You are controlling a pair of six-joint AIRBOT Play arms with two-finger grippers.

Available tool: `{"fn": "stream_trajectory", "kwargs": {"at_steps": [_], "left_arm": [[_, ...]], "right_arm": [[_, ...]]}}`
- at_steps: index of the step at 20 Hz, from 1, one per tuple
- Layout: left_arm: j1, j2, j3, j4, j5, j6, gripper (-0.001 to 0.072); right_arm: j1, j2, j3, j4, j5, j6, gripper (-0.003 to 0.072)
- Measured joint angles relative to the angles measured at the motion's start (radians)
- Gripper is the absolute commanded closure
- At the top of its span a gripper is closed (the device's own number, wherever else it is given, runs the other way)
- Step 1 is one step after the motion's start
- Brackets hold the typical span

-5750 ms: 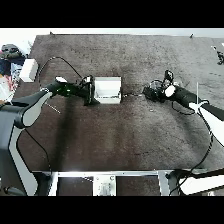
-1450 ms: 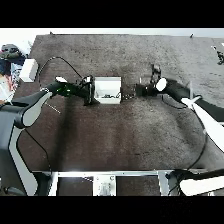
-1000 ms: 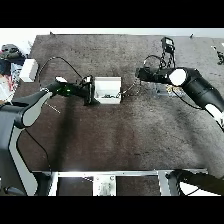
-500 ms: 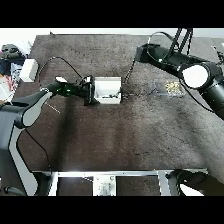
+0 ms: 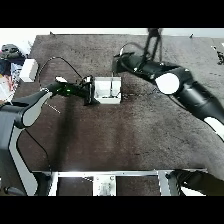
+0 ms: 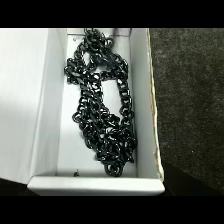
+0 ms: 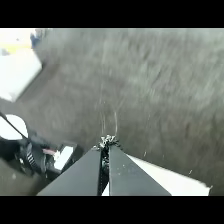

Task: Fold the box and place the chain.

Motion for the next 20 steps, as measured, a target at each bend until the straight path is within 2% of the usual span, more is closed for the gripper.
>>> {"fn": "stream_trajectory", "kwargs": {"at_steps": [1, 2, 3, 8, 12, 16, 20], "left_arm": [[0.000, 0.000, 0.000, 0.000, 0.000, 0.000, 0.0308], [0.000, 0.000, 0.000, 0.000, 0.000, 0.000, 0.0307], [0.000, 0.000, 0.000, 0.000, 0.000, 0.000, 0.0308], [0.000, 0.000, 0.000, 0.000, 0.000, 0.000, 0.0308], [0.000, 0.000, 0.000, 0.000, 0.000, 0.000, 0.0307], [0.000, 0.000, 0.000, 0.000, 0.000, 0.000, 0.0308], [0.000, 0.000, 0.000, 0.000, 0.000, 0.000, 0.0307]], "right_arm": [[0.003, -0.026, 0.000, 0.003, 0.012, 0.000, 0.0594], [0.003, -0.052, 0.000, 0.003, 0.024, 0.000, 0.0452], [-0.003, -0.072, 0.000, 0.003, 0.031, 0.000, 0.0438], [-0.111, -0.122, -0.011, -0.018, 0.150, 0.000, 0.0437], [-0.278, -0.132, -0.116, -0.042, 0.240, 0.060, 0.0437], [-0.420, -0.152, -0.219, -0.047, 0.218, 0.156, 0.0437], [-0.474, -0.222, -0.216, -0.033, 0.193, 0.192, 0.0437]]}}
